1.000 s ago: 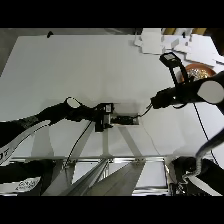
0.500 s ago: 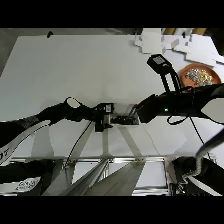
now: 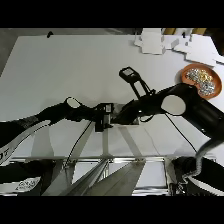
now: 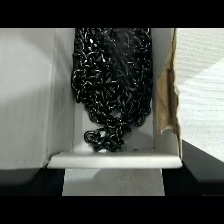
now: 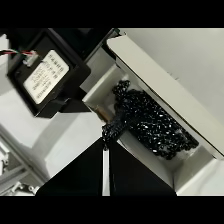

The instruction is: Fold the box and place the chain.

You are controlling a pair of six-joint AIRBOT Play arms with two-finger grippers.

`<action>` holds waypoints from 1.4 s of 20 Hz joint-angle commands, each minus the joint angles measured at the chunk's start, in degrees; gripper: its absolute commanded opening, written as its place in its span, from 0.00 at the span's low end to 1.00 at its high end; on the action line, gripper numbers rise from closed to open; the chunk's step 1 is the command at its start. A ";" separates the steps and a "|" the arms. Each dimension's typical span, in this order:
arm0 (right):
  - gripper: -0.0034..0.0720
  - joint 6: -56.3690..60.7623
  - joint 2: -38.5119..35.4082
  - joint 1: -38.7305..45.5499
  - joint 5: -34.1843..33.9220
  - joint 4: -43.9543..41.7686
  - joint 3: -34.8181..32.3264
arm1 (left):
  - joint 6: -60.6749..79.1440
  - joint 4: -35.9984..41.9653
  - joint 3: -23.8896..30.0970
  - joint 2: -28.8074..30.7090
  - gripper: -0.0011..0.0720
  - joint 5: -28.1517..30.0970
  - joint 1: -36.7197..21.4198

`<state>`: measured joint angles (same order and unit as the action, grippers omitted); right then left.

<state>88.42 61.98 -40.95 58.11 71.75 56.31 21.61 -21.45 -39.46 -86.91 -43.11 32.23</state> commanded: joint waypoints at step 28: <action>0.07 -42.77 21.07 11.19 7.50 -8.83 11.47 | 0.02 0.00 0.02 0.04 0.22 0.02 0.00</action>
<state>51.24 82.81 -28.16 64.47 67.57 68.25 21.63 -21.43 -39.46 -86.91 -43.11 32.23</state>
